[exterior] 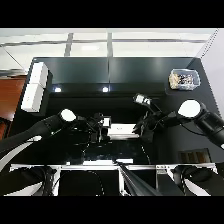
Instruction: Fold the box and place the chain.
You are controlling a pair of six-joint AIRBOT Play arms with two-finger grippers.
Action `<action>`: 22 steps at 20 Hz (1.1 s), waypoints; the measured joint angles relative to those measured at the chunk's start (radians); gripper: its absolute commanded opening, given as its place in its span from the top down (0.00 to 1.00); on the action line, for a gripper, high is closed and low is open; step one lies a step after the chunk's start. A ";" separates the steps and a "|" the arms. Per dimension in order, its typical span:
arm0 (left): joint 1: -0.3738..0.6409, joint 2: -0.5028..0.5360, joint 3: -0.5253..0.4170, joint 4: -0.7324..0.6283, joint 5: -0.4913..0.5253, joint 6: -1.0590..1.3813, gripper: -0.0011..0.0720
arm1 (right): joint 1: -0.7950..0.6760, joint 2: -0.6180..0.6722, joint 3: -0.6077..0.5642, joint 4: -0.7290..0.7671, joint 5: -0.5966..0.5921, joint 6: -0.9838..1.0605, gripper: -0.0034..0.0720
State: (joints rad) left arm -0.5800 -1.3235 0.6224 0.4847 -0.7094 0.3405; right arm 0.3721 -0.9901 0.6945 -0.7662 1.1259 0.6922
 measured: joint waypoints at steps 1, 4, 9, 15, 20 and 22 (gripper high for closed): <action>0.000 0.000 0.000 0.000 0.000 0.000 0.38 | -0.005 0.004 -0.019 0.027 0.003 0.075 0.93; 0.000 0.000 0.000 0.000 0.000 0.000 0.38 | -0.012 0.000 -0.089 0.182 -0.048 0.223 0.93; 0.000 0.000 0.000 0.000 0.000 0.000 0.38 | -0.016 -0.080 -0.135 0.272 -0.145 0.306 0.93; 0.000 0.000 0.000 -0.001 -0.001 -0.001 0.38 | -0.017 -0.166 -0.144 0.243 -0.169 0.326 0.93; 0.000 0.000 0.001 -0.002 0.000 0.000 0.27 | -0.048 -0.132 -0.074 0.184 -0.069 0.269 0.93; 0.000 0.011 0.005 0.002 0.002 -0.008 0.01 | -0.101 -0.080 -0.014 0.161 0.009 0.258 0.93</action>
State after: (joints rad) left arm -0.5797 -1.3121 0.6277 0.4862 -0.7071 0.3325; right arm 0.2707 -1.0698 0.6807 -0.6048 1.1351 0.9501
